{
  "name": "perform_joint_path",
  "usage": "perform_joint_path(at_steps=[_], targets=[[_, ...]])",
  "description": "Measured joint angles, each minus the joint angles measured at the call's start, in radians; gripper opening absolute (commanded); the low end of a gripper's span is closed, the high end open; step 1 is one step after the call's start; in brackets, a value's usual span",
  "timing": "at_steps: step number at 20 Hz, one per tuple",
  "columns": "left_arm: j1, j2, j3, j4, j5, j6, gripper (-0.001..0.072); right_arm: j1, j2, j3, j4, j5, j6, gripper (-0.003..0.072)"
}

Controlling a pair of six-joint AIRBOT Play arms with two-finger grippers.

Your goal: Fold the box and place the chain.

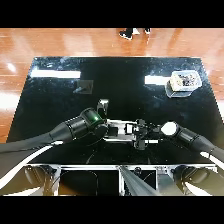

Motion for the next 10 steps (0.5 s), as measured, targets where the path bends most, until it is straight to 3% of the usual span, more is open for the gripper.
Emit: perform_joint_path(at_steps=[10], targets=[[0.092,0.017,0.0,0.034,0.094,0.023,0.0021,-0.001,0.1,0.0,-0.135,0.046,0.151,0.0699]])
